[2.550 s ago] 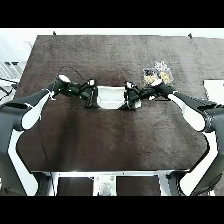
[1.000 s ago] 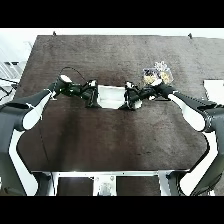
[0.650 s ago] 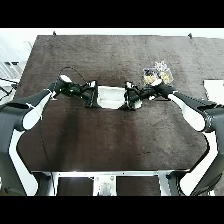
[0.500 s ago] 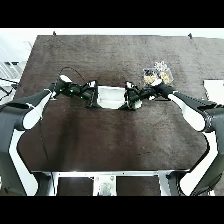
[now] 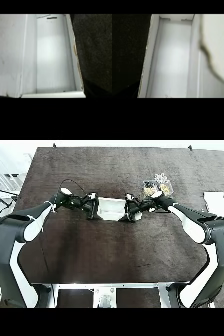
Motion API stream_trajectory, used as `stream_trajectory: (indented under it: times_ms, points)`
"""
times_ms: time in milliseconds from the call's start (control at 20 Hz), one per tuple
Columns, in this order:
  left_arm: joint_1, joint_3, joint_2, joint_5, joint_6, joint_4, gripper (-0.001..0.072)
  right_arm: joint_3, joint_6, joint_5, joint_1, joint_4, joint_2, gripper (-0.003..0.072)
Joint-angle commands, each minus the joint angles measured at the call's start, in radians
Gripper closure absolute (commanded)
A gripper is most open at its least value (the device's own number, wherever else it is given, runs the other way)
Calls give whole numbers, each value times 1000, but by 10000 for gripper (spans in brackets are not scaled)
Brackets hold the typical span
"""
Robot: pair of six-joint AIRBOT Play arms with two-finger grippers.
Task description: Fold the box and place the chain.
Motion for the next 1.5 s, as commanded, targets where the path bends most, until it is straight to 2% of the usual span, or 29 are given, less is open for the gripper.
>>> stream_trajectory:
  times_ms: [0,200,250,300,500,600,1450]
  points:
    - [-13,1,0,29,-8,83,68,0,0,2,1,0,0,102]
    - [-16,1,0,32,-14,61,73,0,0,2,1,0,0,101]
    - [-15,2,0,36,-14,54,254,0,0,2,1,0,0,101]
    - [-15,2,1,40,-14,53,292,0,0,2,1,0,0,101]
    - [-15,2,2,13,-14,34,281,0,0,2,1,0,0,101]
    - [-15,2,2,13,-14,31,364,0,0,2,1,0,0,101]
    - [-16,2,2,16,-15,32,364,0,0,2,1,0,0,101]
